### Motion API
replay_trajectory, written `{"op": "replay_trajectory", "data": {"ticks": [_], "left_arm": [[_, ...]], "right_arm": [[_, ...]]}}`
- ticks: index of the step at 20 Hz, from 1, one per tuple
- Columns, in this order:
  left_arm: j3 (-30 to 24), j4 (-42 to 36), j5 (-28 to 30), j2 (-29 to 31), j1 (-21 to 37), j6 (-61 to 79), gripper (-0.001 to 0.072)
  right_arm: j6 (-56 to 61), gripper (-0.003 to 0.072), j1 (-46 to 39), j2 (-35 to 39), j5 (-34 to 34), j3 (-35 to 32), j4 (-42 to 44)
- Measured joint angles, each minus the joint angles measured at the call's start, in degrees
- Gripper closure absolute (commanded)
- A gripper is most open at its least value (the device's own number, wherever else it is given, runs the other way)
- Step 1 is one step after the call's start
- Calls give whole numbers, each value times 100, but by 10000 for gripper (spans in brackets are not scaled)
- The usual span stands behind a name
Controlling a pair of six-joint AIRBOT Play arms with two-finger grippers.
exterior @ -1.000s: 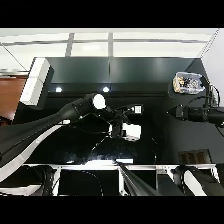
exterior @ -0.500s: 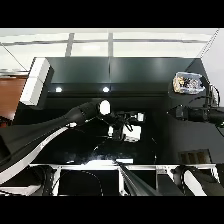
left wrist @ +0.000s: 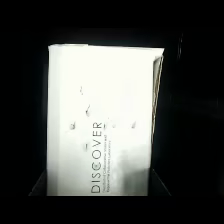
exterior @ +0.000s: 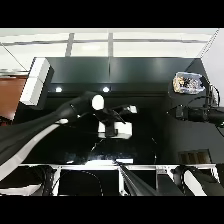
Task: Fold the box and place the chain.
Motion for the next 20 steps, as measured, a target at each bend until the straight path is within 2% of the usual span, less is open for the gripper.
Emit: {"op": "replay_trajectory", "data": {"ticks": [3,5,9,15,20], "left_arm": [[-35,1060,-691,249,774,-1364,314],[-164,1740,-1154,409,1486,-2092,314],[-638,2317,-1600,811,3263,-2929,314],[-1080,2524,-1731,1458,5963,-3263,314],[-1145,2243,-1231,1714,7471,-3036,313]], "right_arm": [[0,674,0,0,0,0,0],[0,674,0,0,0,0,0],[-2,674,0,0,-7,-9,4],[-2,674,0,0,-140,-120,0],[0,674,0,0,-201,-153,2]]}}
